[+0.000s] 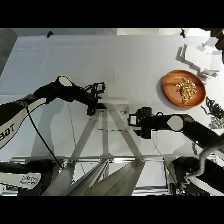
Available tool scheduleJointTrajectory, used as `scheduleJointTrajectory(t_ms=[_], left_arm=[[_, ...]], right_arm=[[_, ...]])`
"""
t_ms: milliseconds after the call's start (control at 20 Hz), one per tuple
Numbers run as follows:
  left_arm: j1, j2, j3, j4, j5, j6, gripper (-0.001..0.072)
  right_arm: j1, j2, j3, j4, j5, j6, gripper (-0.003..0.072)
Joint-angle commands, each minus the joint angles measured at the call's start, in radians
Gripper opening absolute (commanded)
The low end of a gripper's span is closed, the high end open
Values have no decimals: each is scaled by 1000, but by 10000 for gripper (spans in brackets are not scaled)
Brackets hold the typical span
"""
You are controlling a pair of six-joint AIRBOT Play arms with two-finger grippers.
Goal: Fold the box and place the chain.
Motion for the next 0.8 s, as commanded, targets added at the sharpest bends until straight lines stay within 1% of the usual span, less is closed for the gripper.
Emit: scheduleJointTrajectory(t_ms=[0, 100, 350, 650, 750], left_arm=[[0, 0, 0, 0, 0, 0, 3], [0, 0, 0, 0, 0, 0, 3], [0, 0, 0, 0, 0, 0, 3], [0, 0, 0, 0, 0, 0, 3], [0, 0, 0, 0, 0, 0, 3]], right_arm=[[-7, -79, -1, 153, -68, -12, 695], [-7, -82, -1, 249, -90, -31, 694], [-7, -83, -1, 358, -74, -57, 694], [-7, -83, 0, 369, -18, -47, 694], [-16, -83, 0, 369, -11, -2, 694]])
